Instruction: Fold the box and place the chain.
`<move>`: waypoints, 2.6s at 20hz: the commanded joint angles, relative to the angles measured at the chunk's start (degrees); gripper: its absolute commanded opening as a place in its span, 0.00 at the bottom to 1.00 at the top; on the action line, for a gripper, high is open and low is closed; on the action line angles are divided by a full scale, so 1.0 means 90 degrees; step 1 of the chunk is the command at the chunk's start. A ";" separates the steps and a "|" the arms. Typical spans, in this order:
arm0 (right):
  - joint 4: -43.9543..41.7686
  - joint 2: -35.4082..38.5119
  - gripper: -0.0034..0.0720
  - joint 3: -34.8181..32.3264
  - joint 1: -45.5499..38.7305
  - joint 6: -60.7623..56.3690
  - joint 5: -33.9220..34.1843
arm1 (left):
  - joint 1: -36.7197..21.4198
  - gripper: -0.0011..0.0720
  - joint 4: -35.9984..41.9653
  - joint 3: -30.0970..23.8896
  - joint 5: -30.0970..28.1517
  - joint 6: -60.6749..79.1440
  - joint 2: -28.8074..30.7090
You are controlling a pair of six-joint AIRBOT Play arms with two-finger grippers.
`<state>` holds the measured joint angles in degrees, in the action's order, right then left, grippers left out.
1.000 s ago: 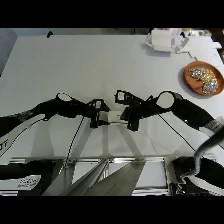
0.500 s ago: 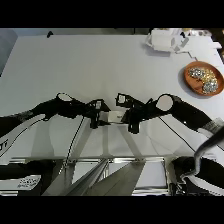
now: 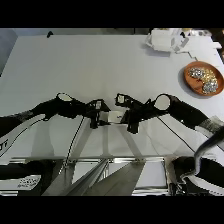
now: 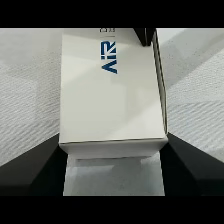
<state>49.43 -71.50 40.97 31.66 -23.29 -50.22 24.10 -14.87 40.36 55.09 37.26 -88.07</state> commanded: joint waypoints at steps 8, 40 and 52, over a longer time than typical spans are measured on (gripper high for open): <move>0.0034 0.1071 0.07 0.0012 -0.0095 -0.0522 0.0279 | -0.0007 0.04 0.0005 0.0005 0.0002 -0.0007 0.0000; 0.3364 0.2203 0.07 -0.0148 -0.4095 -0.5814 -0.2494 | -0.0007 0.04 0.0007 0.0005 0.0005 -0.0007 0.0000; 0.3364 0.2203 0.07 -0.0148 -0.4095 -0.5814 -0.2494 | -0.0007 0.03 0.0007 0.0005 0.0051 -0.0005 0.0019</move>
<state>79.70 -51.70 39.66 -5.17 -75.61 -72.66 24.05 -14.85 40.38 55.53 37.19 -88.05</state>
